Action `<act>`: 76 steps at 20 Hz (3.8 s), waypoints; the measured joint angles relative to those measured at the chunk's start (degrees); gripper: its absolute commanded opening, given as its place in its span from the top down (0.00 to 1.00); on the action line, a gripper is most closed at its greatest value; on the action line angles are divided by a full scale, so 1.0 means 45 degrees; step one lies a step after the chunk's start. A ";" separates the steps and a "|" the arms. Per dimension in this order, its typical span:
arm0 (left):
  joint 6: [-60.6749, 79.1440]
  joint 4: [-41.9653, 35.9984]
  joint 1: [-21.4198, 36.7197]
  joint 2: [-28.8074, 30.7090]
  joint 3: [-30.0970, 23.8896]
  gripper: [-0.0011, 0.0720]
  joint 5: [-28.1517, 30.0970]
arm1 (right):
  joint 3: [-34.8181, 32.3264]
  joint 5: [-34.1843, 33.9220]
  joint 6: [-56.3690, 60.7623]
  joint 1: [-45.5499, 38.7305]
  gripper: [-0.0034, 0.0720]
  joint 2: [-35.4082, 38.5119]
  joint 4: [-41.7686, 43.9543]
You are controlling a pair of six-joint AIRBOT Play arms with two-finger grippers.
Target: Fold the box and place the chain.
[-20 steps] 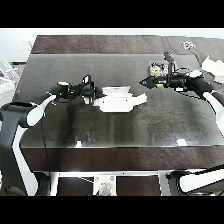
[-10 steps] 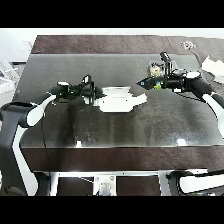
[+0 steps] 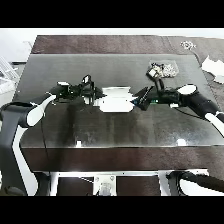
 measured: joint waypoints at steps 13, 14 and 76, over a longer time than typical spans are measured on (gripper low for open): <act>0.0000 -0.0005 0.0000 0.0000 0.0000 0.95 0.0000 | -0.1224 -0.3463 -0.1389 0.2841 0.04 0.0117 -0.3939; 0.0000 -0.0005 0.0000 0.0000 0.0000 0.95 0.0000 | -0.1258 -0.3599 -0.1399 0.2885 0.04 0.0112 -0.3988; 0.0000 0.0000 0.0000 0.0000 -0.0005 0.95 -0.0010 | 0.4541 0.3313 -0.9437 -0.0792 0.04 -0.5722 0.1093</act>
